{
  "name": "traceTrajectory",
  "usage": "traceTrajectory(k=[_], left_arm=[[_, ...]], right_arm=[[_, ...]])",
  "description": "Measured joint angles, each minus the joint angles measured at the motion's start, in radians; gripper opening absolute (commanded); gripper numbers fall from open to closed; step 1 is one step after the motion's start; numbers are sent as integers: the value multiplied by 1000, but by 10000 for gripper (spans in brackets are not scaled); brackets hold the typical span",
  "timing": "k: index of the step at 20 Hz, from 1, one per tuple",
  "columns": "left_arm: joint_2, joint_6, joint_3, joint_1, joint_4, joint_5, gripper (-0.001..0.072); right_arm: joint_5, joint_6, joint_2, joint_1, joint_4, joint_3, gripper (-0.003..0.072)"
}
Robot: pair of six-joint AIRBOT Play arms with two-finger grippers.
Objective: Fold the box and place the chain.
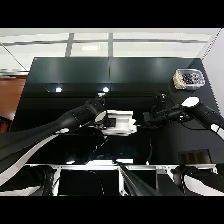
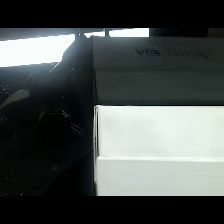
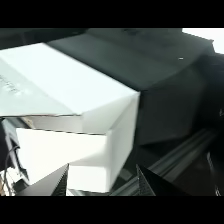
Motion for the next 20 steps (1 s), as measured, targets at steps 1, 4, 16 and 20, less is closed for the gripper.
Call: traceTrajectory(k=[1,4,16,20], left_arm=[[0,0,0,0,0,0,26],[0,0,0,0,0,0,26],[0,0,0,0,0,0,27],[0,0,0,0,0,-1,27]], right_arm=[[4,5,0,11,1,4,481],[-19,42,0,55,3,10,481],[-133,405,-3,299,-309,171,472],[-164,537,-11,367,-450,198,469]])
